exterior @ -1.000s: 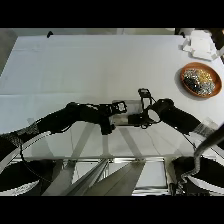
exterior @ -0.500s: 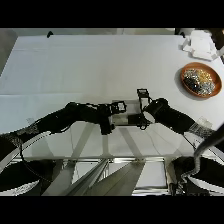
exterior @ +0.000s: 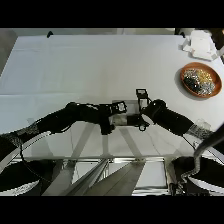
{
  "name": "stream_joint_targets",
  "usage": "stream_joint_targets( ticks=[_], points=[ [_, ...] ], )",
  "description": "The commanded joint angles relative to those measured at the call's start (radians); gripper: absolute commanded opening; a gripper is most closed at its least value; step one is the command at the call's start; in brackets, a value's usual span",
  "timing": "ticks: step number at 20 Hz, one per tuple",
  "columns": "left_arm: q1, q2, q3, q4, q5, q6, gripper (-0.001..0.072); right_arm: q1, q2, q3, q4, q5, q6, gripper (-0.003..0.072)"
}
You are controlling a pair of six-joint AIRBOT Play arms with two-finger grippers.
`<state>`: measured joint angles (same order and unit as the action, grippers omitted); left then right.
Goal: Fold the box and place the chain.
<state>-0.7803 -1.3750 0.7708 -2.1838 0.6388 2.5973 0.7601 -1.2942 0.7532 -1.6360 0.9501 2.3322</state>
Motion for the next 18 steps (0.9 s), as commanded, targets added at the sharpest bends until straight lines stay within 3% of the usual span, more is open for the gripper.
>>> stream_joint_targets(
  ticks=[1, 3, 6, 9, 14, 17, 18],
  points=[
    [0.0, 0.0, 0.001, 0.001, 0.0, -0.003, 0.0397, 0.001, -0.001, 0.0, -0.043, 0.055, 0.047, 0.0184],
    [0.0, 0.0, 0.001, 0.001, 0.0, -0.003, 0.0397, 0.001, -0.005, 0.0, -0.043, 0.052, 0.066, 0.019],
    [0.0, 0.0, 0.001, 0.001, 0.0, -0.003, 0.0397, 0.001, -0.031, 0.0, -0.03, 0.052, 0.103, 0.0269],
    [0.0, 0.0, 0.001, 0.001, 0.0, -0.003, 0.0397, 0.001, -0.038, 0.0, -0.016, 0.045, 0.103, 0.0267],
    [0.0, 0.0, 0.001, 0.001, 0.0, -0.003, 0.0397, 0.001, -0.038, 0.0, 0.0, -0.005, 0.107, 0.0174],
    [0.0, 0.0, 0.001, 0.001, 0.0, -0.003, 0.0397, 0.001, -0.038, 0.0, -0.001, 0.012, 0.106, 0.0035],
    [0.0, 0.0, 0.001, 0.0, 0.001, -0.003, 0.0397, 0.001, -0.038, 0.0, -0.001, 0.013, 0.106, 0.002]
  ],
)
